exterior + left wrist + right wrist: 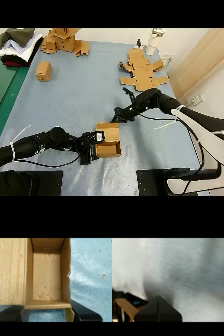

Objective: Fold the box.

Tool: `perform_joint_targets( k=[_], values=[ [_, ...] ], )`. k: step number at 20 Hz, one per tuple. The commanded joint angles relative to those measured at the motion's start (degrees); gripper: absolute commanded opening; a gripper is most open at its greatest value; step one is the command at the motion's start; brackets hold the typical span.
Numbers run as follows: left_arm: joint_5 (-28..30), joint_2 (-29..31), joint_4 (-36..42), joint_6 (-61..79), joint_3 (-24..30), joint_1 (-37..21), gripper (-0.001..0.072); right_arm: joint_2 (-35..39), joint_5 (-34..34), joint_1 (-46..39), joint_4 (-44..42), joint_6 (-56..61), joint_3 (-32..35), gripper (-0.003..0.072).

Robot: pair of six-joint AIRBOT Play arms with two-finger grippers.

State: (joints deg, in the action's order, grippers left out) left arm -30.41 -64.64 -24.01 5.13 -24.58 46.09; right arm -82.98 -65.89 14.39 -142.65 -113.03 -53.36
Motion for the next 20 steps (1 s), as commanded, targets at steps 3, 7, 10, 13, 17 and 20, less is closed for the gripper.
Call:
perform_joint_targets(
  k=[3,7,10,13,17,20],
  values=[
    [0.00,0.00,0.00,0.04,0.00,0.00,0.0458,-3.23,-16.83,2.69,-12.63,-22.51,0.24,0.0000],
    [0.02,0.00,0.00,0.02,-0.02,0.00,0.0458,1.25,-17.88,4.44,-10.40,-23.26,4.52,0.0000],
    [0.00,0.00,0.00,0.02,0.00,0.00,0.0458,8.07,-13.20,5.40,-8.85,-24.61,9.60,0.0000],
    [0.00,0.00,0.00,0.02,0.00,0.00,0.0458,16.68,-3.82,8.61,-4.50,-24.59,15.47,0.0000],
    [0.00,0.00,0.00,0.02,0.00,0.00,0.0458,25.38,9.22,15.04,2.21,-24.87,20.85,0.0001],
    [0.00,0.00,0.00,0.02,0.00,0.00,0.0458,29.79,17.33,19.41,7.19,-25.68,21.42,0.0002]
  ],
)
